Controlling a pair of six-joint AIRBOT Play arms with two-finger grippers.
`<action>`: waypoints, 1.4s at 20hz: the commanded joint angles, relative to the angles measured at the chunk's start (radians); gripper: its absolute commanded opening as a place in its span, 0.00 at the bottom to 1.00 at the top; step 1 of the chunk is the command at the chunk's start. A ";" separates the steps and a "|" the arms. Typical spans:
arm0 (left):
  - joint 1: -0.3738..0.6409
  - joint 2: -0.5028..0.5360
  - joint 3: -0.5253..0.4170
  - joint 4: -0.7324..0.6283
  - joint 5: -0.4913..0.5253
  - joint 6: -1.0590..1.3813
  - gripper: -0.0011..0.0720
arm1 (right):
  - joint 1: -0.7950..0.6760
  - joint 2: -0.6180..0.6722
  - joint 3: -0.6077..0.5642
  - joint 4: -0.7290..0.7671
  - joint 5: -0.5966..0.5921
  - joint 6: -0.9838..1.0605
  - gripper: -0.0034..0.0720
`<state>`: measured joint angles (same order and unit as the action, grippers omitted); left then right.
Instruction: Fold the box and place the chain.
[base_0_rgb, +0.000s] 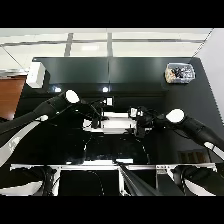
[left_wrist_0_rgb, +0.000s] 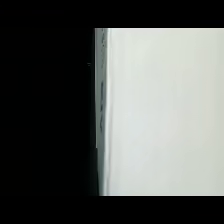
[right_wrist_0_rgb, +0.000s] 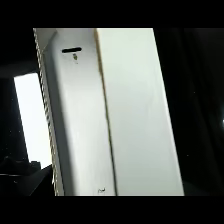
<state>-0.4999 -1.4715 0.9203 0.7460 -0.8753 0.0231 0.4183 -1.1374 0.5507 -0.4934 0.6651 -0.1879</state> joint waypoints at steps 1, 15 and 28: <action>0.000 0.000 0.000 -0.002 0.003 -0.003 0.05 | -0.007 -0.063 0.000 0.035 0.031 -0.053 0.97; 0.000 0.000 0.000 -0.002 0.002 -0.003 0.05 | -0.053 -0.129 0.001 -0.005 0.086 -0.123 0.75; 0.000 0.000 0.000 -0.002 0.002 -0.003 0.05 | -0.053 -0.130 0.002 -0.024 0.071 -0.082 0.98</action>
<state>-0.5007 -1.4715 0.9203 0.7410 -0.8719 0.0196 0.3653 -1.2671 0.5518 -0.5133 0.7429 -0.2829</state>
